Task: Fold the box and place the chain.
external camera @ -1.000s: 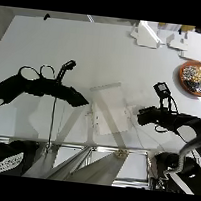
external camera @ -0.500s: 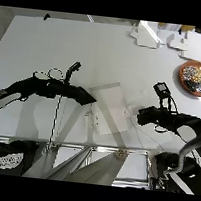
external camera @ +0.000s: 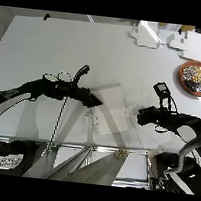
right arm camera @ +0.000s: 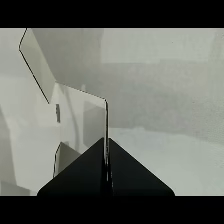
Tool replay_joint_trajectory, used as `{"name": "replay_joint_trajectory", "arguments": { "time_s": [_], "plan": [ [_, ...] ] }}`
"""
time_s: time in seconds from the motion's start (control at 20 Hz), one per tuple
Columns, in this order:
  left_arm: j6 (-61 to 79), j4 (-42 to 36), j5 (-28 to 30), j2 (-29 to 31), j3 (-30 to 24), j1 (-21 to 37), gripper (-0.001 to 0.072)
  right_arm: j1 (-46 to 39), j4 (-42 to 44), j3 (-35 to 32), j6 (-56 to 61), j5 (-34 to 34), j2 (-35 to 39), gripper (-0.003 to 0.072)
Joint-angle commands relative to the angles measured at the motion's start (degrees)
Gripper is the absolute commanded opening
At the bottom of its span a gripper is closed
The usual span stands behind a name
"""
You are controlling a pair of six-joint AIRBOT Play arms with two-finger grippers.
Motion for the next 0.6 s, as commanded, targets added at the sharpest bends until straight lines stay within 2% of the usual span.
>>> {"name": "replay_joint_trajectory", "arguments": {
  "time_s": [0.0, 0.15, 0.2, 0.3, 0.35, 0.45, 0.55],
  "plan": [
    [-0.63, 5.55, -3.02, -0.7, 3.02, -0.44, 0.036, 0.07, 0.02, -0.04, 0.0, 0.17, 0.07, 0.0018],
    [-2.78, 9.25, -3.21, -0.7, 3.98, -0.37, 0.0302, 0.07, 0.02, -0.04, 0.0, 0.17, 0.07, 0.0018],
    [-2.73, 9.35, -3.23, -0.7, 3.98, -0.37, 0.0225, 0.07, 0.04, -0.04, 0.0, 0.17, 0.04, 0.0018],
    [-2.03, 9.97, -3.67, -0.7, 3.98, -0.52, 0.0184, 0.07, 0.07, -0.04, 0.0, 0.17, 0.07, 0.0018],
    [-0.9, 10.01, -4.42, -0.7, 3.98, -0.52, 0.0099, 0.07, 0.24, -0.04, 0.0, 0.15, 0.07, 0.0018],
    [1.42, 9.84, -6.01, -0.68, 4.15, -0.52, 0.0005, 0.07, 0.31, -0.02, 0.0, 0.09, 0.07, 0.0018],
    [1.99, 9.84, -6.32, -0.33, 4.94, -0.52, 0.0004, 0.04, 0.76, 0.0, -0.04, 0.04, 0.07, 0.002]
  ]
}}
